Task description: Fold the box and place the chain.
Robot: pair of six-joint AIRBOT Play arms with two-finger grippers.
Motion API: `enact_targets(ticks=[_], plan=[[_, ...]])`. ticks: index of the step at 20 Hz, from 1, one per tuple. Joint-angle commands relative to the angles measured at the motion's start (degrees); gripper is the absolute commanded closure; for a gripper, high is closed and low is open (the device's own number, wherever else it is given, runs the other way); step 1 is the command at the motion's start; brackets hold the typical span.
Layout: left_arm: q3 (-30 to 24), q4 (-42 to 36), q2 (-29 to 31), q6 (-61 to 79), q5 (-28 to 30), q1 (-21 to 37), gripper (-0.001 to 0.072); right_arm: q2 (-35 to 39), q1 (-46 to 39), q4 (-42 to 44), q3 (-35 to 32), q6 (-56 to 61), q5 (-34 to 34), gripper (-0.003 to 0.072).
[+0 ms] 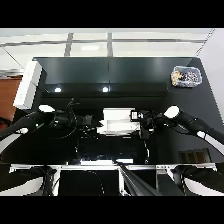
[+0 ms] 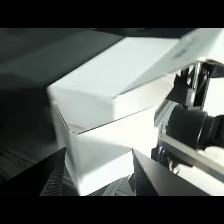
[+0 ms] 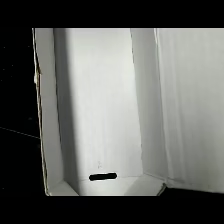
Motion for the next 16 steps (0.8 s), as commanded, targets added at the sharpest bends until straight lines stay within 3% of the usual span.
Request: enact_targets(ticks=[1,5,10,14,16], plan=[[3.41,3.93,-0.02,-2.23,1.27,-3.28,0.0225,0.02,-0.02,0.02,0.07,0.0,0.0,0.056],[8.09,14.23,-0.02,-14.29,3.08,-6.67,0.0225,0.02,-0.02,0.02,0.07,0.0,0.0,0.056],[11.82,20.65,-0.02,-25.66,6.34,-11.54,0.0225,0.02,-0.02,0.07,0.07,0.02,-0.17,0.0559],[13.84,32.5,-0.02,-40.39,8.96,-14.73,0.0225,0.02,-0.02,0.07,0.07,0.02,-0.17,0.0559],[14.51,33.38,-0.02,-42.03,10.99,-16.0,0.0225,0.02,-0.02,0.07,0.07,0.04,-0.17,0.056]])
